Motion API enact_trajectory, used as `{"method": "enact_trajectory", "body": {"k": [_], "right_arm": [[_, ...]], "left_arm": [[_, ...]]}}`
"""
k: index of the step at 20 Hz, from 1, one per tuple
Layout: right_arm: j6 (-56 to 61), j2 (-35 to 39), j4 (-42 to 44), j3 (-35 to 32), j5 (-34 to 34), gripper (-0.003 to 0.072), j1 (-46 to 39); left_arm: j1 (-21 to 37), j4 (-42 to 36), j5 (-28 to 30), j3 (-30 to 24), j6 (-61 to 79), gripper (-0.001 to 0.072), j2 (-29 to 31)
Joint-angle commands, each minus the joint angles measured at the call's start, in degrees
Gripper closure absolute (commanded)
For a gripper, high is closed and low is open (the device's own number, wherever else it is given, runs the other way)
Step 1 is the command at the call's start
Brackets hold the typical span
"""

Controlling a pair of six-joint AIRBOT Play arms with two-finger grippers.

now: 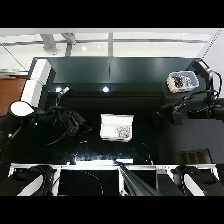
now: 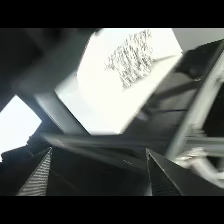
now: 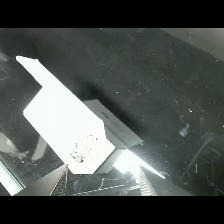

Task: Fold the box and place the chain.

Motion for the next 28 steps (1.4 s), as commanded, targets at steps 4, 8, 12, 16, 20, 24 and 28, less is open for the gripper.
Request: {"method": "enact_trajectory", "body": {"k": [4, 8, 12, 16, 20, 24, 28], "right_arm": [[-0.02, 0.04, -0.13, 0.02, -0.07, 0.019, 0.0], [-0.02, 0.04, -0.13, 0.02, -0.7, 0.019, 0.0], [-0.02, 0.04, -0.13, 0.02, -1.33, 0.019, 0.0], [-0.02, 0.04, -0.13, 0.02, -1.36, 0.019, 0.0], [-0.02, 0.04, -0.13, 0.02, -1.36, 0.0191, 0.0], [-0.02, 0.04, -0.13, 0.02, -1.36, 0.019, 0.0], [-0.02, 0.04, -0.13, 0.02, -1.36, 0.019, 0.0]], "left_arm": [[-3.8, -5.49, 11.17, -1.99, 40.24, -0.0003, -6.58], [-7.67, -3.26, 12.22, -1.99, 45.83, -0.0002, -11.8], [-11.06, -4.09, 13.99, -1.99, 46.49, -0.0003, -15.13], [-12.81, -3.76, 15.65, -1.99, 46.45, -0.0003, -16.15], [-13.75, -5.18, 16.37, -1.99, 46.4, -0.0002, -16.15], [-14.53, -7.17, 16.94, -1.99, 46.42, -0.0002, -16.85], [-14.82, -7.08, 17.0, -1.73, 46.38, -0.0001, -17.0]]}}
